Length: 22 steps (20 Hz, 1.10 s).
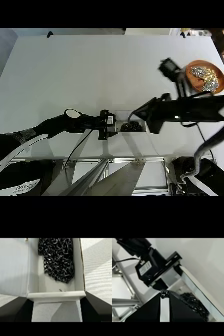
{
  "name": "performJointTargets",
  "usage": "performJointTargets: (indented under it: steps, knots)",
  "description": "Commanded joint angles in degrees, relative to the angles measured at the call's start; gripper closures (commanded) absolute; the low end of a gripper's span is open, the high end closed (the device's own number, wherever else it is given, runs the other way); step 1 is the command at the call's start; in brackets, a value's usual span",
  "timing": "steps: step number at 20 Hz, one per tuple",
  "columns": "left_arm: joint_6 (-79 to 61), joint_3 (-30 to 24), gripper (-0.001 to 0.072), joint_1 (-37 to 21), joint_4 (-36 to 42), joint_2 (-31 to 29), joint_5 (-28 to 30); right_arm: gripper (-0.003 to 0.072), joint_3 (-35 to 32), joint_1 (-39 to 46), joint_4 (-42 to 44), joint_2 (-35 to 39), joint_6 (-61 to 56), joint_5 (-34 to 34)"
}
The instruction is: Fold the box and place the chain.
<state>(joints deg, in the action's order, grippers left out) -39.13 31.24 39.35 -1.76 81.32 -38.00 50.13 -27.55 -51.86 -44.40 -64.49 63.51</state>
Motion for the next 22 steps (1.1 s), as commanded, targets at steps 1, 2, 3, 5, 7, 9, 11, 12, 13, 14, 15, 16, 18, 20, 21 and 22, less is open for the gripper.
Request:
performJointTargets:
  steps: [1, 2, 3, 5, 7, 9, 11, 12, 13, 14, 15, 16, 18, 20, 21, 22]
  knots:
    - [-0.02, 0.00, 0.0575, -0.04, -0.02, -0.02, 0.02, 0.0669, 0.57, -5.62, 1.09, -7.48, 1.49, -2.64]
    - [-0.02, 0.00, 0.0575, -0.04, -0.02, -0.02, 0.02, 0.0669, 0.57, -6.12, 1.05, -9.46, 1.25, -2.21]
    - [-0.02, 0.02, 0.0575, -0.04, -0.02, -0.02, 0.02, 0.0669, 0.57, -6.19, 0.81, -10.82, 0.85, -1.33]
    - [-0.02, 0.00, 0.0575, -0.04, -0.02, -0.04, 0.02, 0.0670, 0.44, -6.19, -2.89, -12.11, -1.86, -1.03]
    - [-0.02, 0.00, 0.0575, -0.04, -0.02, -0.02, 0.02, 0.0669, 0.24, -6.19, -4.76, -12.98, -2.91, -2.56]
    - [-0.02, 0.00, 0.0575, -0.04, -0.02, -0.02, 0.02, 0.0669, -0.87, -6.36, -3.85, -14.38, -2.82, -5.09]
    - [-0.02, 0.00, 0.0575, -0.04, -0.02, -0.02, 0.02, 0.0669, -1.49, -7.19, -4.00, -16.59, -2.56, -5.62]
    - [-0.02, 0.00, 0.0575, -0.04, -0.02, -0.02, 0.02, 0.0668, -1.51, -7.78, -4.24, -17.88, -2.58, -5.60]
    - [-0.02, 0.02, 0.0575, -0.04, -0.02, -0.02, 0.02, 0.0665, -1.51, -8.28, -4.79, -18.80, -2.58, -5.68]
    - [-0.02, 0.00, 0.0575, -0.04, -0.02, -0.02, 0.02, 0.0609, -1.51, -8.57, -5.42, -19.23, -2.73, -5.64]
    - [-0.02, 0.00, 0.0575, -0.04, -0.02, -0.02, 0.02, 0.0542, -1.51, -8.57, -5.92, -19.15, -2.78, -5.33]
    - [-0.02, 0.00, 0.0575, -0.04, -0.02, -0.02, 0.02, 0.0500, -1.46, -8.41, -6.36, -18.86, -2.80, -4.61]
    - [-0.02, 0.02, 0.0575, -0.04, -0.02, -0.02, 0.02, 0.0492, -0.07, -7.21, -6.64, -18.16, -2.78, -0.46]
    - [-0.02, 0.00, 0.0575, -0.04, -0.02, -0.04, 0.02, 0.0507, 4.35, -5.42, -8.31, -17.27, -2.71, 4.26]
    - [-0.02, 0.00, 0.0575, -0.04, -0.02, -0.02, 0.02, 0.0518, 7.45, -4.31, -9.84, -16.96, -2.47, 5.81]
    - [-0.02, 0.00, 0.0575, -0.04, -0.02, -0.04, 0.02, 0.0518, 10.36, -3.32, -11.54, -16.94, -2.10, 6.38]
